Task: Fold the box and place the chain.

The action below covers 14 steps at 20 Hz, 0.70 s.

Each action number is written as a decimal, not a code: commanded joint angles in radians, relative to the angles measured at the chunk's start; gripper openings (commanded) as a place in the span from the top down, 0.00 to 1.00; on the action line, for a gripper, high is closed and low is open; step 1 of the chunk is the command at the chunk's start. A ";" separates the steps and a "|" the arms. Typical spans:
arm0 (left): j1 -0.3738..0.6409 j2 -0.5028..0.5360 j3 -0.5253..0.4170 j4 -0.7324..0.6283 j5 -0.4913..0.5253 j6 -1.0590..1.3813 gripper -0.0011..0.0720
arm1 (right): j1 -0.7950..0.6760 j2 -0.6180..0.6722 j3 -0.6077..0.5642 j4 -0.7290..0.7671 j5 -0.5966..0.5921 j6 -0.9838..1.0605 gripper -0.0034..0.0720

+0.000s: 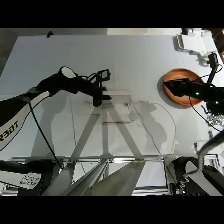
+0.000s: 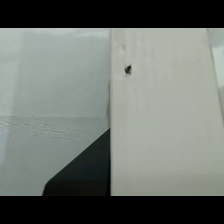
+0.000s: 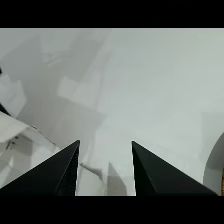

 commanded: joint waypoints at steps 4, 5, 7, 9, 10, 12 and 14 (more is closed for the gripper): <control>0.000 -0.051 -0.001 -0.166 0.016 0.153 0.98 | 0.000 0.001 0.001 -0.004 0.003 0.000 0.49; 0.000 -0.051 -0.001 -0.164 0.018 0.159 0.98 | 0.000 0.001 0.001 -0.004 0.003 0.000 0.49; 0.000 -0.052 -0.001 -0.153 0.017 0.168 0.98 | 0.000 0.001 0.001 -0.004 0.003 0.000 0.49; 0.000 -0.055 -0.001 -0.145 0.017 0.168 0.98 | 0.000 0.001 0.001 -0.005 0.004 0.000 0.49; 0.000 -0.055 -0.001 -0.134 0.019 0.168 0.98 | 0.001 0.001 0.001 -0.006 0.006 0.000 0.49; 0.000 -0.055 -0.001 -0.105 0.019 0.167 0.98 | 0.000 0.001 0.001 -0.012 0.024 -0.005 0.49; 0.000 -0.055 -0.001 -0.069 0.016 0.167 0.98 | 0.001 0.001 0.001 -0.012 0.054 -0.013 0.49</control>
